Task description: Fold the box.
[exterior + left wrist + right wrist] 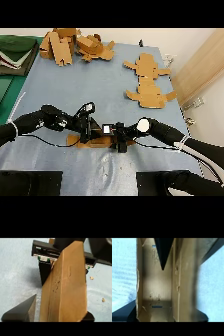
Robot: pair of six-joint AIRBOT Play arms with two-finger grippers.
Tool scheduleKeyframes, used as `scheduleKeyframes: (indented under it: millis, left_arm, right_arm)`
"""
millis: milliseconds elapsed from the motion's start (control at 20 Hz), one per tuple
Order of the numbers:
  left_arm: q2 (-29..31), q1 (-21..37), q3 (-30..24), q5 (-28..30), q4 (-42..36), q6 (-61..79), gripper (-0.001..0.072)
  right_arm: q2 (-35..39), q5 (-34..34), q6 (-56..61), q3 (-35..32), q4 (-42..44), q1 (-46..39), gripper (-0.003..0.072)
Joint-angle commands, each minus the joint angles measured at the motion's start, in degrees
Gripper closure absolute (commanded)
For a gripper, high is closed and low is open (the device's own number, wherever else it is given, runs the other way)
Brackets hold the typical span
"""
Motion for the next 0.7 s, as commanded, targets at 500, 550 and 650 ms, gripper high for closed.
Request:
scheduleKeyframes:
  millis: [500,550,650]
  left_arm:
    - [9.88,11.89,0.04,-13.64,20.24,-30.16,0.0293]
    - [11.34,12.44,0.04,-14.88,24.87,-34.91,0.0319]
    - [13.94,12.68,0.04,-17.22,33.55,-44.06,0.0696]
  right_arm:
    - [0.04,-0.24,0.11,0.07,0.04,-0.04,0.024]
    - [0.04,-0.24,0.11,0.07,0.04,-0.04,0.024]
    - [0.04,-0.24,0.11,0.07,0.04,-0.04,0.024]
